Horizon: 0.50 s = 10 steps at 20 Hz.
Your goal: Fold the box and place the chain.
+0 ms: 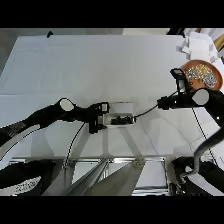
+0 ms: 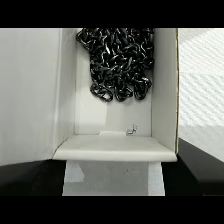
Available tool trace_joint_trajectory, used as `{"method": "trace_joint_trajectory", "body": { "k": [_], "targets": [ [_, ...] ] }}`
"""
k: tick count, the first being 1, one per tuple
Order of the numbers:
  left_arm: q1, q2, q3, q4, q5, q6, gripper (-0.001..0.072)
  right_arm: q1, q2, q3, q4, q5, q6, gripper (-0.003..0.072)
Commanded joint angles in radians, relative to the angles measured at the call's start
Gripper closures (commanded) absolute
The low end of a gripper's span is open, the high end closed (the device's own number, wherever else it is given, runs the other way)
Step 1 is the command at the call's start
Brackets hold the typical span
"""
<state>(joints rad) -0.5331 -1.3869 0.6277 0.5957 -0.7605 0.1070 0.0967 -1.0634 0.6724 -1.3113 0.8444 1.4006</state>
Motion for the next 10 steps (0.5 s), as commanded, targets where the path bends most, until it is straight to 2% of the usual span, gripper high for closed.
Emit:
{"method": "trace_joint_trajectory", "body": {
  "k": [1,2,10],
  "targets": [
    [0.000,0.000,0.000,0.000,0.000,0.000,0.0701,-0.016,-0.090,0.000,-0.032,-0.058,0.034,0.0430],
    [0.000,0.000,0.000,0.000,0.000,0.000,0.0701,-0.016,-0.106,0.000,-0.034,-0.068,0.034,0.0409],
    [0.000,0.000,0.000,0.000,0.000,0.000,0.0701,0.030,-0.206,0.000,-0.050,-0.153,0.037,0.0411]
  ]
}}
